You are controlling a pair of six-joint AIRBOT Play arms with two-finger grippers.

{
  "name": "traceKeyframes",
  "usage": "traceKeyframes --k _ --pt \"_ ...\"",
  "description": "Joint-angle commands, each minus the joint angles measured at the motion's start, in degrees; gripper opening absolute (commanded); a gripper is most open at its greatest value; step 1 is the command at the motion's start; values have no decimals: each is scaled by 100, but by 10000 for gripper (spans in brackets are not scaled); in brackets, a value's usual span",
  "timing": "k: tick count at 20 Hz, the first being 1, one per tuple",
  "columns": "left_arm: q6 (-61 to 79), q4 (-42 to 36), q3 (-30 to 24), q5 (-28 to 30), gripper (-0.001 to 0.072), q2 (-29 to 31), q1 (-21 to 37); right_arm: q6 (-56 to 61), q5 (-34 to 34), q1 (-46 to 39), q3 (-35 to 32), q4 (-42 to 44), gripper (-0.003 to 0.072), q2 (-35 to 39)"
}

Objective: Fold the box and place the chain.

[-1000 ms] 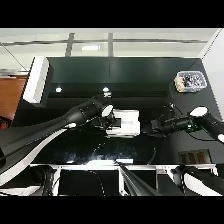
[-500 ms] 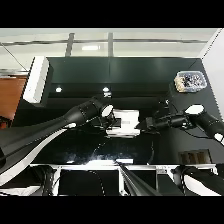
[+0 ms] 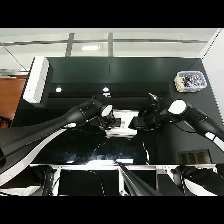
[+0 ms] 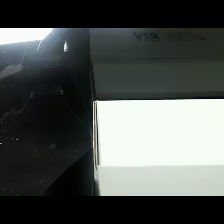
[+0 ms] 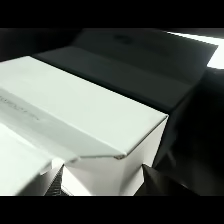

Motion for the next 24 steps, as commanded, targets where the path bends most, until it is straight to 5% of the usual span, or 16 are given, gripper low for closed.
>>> traceKeyframes --k 1,2,5,7,11,24 --pt "-4 -9 2 22 31 0 0 1158 -111 439 280 -1078 504 0" --pt "-4 -9 2 22 30 0 0 1300 -107 522 315 -1231 425 0" --pt "-4 -9 2 22 30 0 0 1974 -57 796 431 -1864 424 -11" --pt "-2 -9 2 22 30 0 0 2260 -11 1008 542 -2232 344 -26" --pt "-2 -9 2 20 30 0 0 2994 448 1292 754 -3058 343 -146" --pt "-4 -9 2 13 30 0 0 3327 514 1421 1064 -3123 342 -586"
